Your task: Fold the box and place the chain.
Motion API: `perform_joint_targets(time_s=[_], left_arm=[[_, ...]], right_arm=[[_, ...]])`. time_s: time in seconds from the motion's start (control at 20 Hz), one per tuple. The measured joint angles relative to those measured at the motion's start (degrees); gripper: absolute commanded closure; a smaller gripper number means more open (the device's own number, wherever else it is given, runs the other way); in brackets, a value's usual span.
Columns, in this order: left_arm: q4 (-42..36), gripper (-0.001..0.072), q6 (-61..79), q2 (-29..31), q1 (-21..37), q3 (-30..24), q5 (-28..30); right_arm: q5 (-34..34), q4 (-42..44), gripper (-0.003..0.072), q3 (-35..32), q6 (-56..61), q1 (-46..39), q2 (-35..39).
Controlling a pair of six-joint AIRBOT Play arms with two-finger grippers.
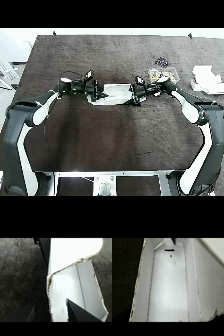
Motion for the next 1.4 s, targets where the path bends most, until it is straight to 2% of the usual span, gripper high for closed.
perform_joint_targets(time_s=[0.25,0.5,0.55,0.6,0.8,0.9,1.0,1.15,1.4], left_arm=[[-0.37,0.0298,-0.02,2.71,0.81,0.00,-4.22],[-0.26,0.0300,-2.29,6.60,5.14,0.00,-9.70],[-0.24,0.0442,-2.62,7.19,6.23,0.00,-11.74],[-0.26,0.0686,-2.84,7.63,6.97,0.00,-13.86],[0.31,0.0696,-2.60,8.61,7.43,0.00,-23.80],[1.01,0.0696,-2.78,9.75,6.25,-0.02,-25.05],[2.05,0.0696,-4.02,11.91,4.61,-0.07,-23.74],[6.21,0.0696,-7.45,15.28,1.25,-0.15,-18.73],[15.63,0.0694,-14.45,17.68,-4.94,-2.47,-6.08]], right_arm=[[0.00,0.02,0.0061,0.00,0.00,0.00,0.00],[0.00,0.02,0.0061,0.00,0.00,0.00,0.00],[0.00,0.02,0.0061,0.00,0.00,0.00,0.00],[0.00,0.02,0.0061,0.00,0.00,0.00,0.00],[0.00,0.02,0.0061,0.00,0.00,0.00,0.00],[0.00,0.02,0.0061,0.00,0.00,0.00,0.00],[0.00,0.02,0.0061,0.00,0.00,0.00,0.00],[0.00,0.02,0.0061,0.00,0.00,0.00,0.00],[0.00,0.02,0.0061,0.00,0.00,0.00,0.00]])
